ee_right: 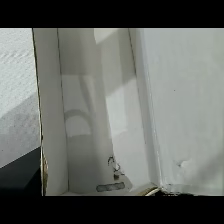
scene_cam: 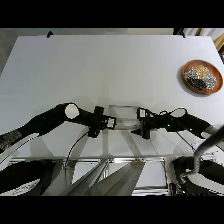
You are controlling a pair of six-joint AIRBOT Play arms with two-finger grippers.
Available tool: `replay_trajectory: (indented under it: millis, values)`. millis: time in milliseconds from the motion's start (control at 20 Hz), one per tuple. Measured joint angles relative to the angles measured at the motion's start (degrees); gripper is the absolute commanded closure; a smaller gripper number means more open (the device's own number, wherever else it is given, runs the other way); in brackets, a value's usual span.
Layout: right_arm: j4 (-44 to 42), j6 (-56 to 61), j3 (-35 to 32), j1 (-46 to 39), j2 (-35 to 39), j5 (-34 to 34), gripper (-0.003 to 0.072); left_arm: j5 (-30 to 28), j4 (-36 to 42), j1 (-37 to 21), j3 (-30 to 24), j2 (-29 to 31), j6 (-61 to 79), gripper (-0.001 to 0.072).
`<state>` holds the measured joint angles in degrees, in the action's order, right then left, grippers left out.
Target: Fold the box and place the chain.
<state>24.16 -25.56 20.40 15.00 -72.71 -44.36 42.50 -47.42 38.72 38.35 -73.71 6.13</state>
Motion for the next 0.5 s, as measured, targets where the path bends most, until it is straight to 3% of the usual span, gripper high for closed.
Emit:
replay_trajectory:
  millis: [500]
  values:
    - [0.0,0.0,0.0,0.0,0.0,0.0,0.0281,-5.2,4.0,3.0,0.0,0.0,0.3,0.0647]
